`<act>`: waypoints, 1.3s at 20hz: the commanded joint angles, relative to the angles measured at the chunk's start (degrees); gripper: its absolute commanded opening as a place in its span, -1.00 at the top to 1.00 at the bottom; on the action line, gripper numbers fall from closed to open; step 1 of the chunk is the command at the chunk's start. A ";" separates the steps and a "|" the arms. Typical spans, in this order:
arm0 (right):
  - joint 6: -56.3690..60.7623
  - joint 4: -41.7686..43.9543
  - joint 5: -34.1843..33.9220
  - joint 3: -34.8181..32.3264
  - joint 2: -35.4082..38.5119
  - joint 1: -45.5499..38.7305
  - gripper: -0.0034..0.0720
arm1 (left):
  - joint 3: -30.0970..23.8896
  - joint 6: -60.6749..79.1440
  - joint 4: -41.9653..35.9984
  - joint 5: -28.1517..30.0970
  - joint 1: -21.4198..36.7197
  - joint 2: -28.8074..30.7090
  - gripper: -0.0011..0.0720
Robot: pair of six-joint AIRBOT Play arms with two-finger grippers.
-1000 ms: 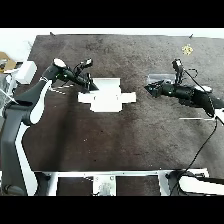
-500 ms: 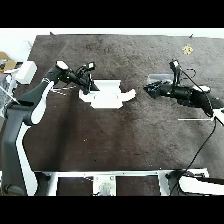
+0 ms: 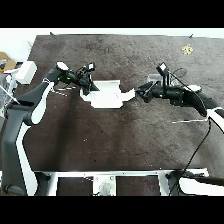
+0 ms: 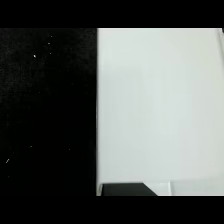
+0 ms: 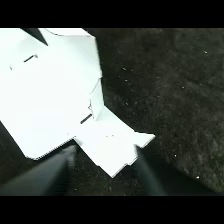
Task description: Fold the box and place the chain.
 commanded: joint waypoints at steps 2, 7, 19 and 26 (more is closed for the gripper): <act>-6.91 -0.61 -0.22 0.00 -0.04 3.30 -0.80 | -0.02 -0.07 0.13 0.20 0.00 -0.04 0.94; -14.12 -4.31 -0.26 0.02 -3.43 9.60 -0.79 | -0.02 -0.04 0.11 0.22 0.00 -0.04 0.94; -9.97 -20.26 -8.17 8.72 -14.32 18.62 -0.80 | -0.02 -0.07 0.09 0.20 0.00 -0.04 0.94; -6.88 -19.32 -12.02 11.47 -12.92 18.03 -0.80 | -0.02 -0.07 -0.04 0.20 0.00 -0.04 0.94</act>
